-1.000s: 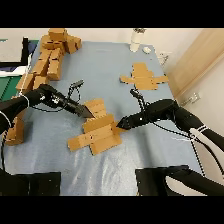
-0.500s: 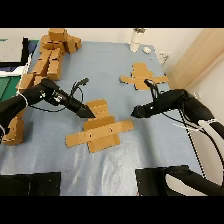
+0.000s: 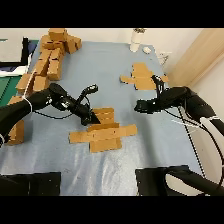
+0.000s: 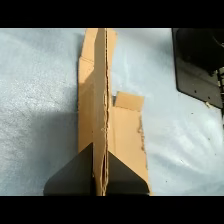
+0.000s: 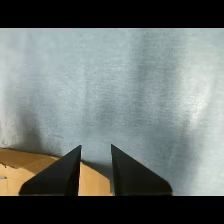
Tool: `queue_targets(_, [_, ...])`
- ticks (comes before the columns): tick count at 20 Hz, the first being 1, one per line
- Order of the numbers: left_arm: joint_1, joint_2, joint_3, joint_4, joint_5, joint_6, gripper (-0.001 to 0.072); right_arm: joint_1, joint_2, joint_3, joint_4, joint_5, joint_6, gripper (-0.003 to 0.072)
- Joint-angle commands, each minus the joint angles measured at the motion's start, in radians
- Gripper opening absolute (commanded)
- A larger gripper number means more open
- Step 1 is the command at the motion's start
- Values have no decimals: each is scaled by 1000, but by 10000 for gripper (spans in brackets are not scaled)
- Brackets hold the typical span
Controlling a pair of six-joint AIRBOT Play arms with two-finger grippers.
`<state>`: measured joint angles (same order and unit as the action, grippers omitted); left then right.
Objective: Fold the box.
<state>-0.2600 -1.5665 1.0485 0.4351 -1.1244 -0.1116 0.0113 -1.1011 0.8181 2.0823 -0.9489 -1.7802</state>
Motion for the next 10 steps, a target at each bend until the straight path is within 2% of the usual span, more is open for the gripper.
queue_targets(1, [-6, 2, -32, -10, 33, 52, 11, 16, -24, 1, 23, 16, 10, 282])
queue_targets(2, [-6, 2, -32, -13, 32, 60, 11, 27, -31, 1, 24, 23, 10, 275])
queue_targets(3, [-6, 2, -32, -14, 26, 73, 11, 38, -35, 1, 23, 29, 10, 194])
queue_targets(4, [-7, 2, -32, -16, 21, 73, 11, 47, -37, 1, 22, 35, 10, 155])
queue_targets(8, [-6, 2, -32, -15, 3, 73, 10, 53, -40, 1, 10, 44, 10, 147])
queue_targets(9, [-7, 3, -31, -15, -6, 74, 11, 53, -40, 1, 1, 43, 10, 49])
queue_targets(10, [-7, 4, -31, -14, -17, 73, 11, 53, -40, 1, 0, 44, 10, 15])
